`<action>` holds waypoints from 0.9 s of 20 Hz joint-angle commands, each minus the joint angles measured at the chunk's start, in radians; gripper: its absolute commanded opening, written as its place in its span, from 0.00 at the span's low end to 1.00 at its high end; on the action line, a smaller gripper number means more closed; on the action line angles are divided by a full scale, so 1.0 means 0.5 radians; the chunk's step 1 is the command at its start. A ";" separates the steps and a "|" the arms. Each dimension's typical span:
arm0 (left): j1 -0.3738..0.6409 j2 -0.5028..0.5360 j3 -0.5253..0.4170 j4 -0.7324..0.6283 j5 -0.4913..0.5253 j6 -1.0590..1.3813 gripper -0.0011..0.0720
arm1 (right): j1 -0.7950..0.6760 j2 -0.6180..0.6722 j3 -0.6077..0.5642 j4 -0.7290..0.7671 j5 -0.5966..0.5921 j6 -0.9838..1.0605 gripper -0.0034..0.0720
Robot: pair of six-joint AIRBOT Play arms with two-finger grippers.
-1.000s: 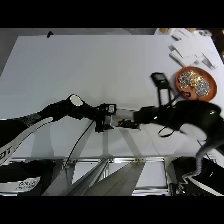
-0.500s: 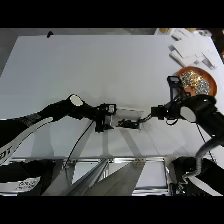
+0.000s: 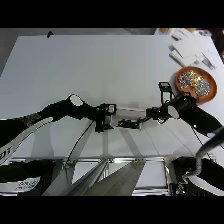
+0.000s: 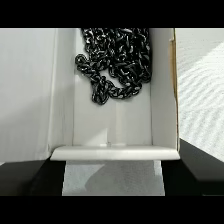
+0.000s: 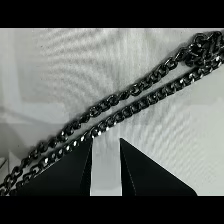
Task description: Fold the box and place the chain.
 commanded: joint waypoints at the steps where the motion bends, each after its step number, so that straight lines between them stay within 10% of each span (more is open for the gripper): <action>1: 0.000 0.002 0.000 0.000 -0.001 0.001 0.22 | -0.025 -0.085 -0.002 -0.045 -0.058 0.043 0.31; 13: 0.000 0.002 0.000 0.000 0.000 0.001 0.22 | -0.050 -0.111 -0.002 -0.058 -0.145 0.042 0.29; 18: 0.000 0.002 0.000 0.000 0.000 0.001 0.22 | -0.050 -0.110 -0.002 -0.057 0.007 -0.041 0.07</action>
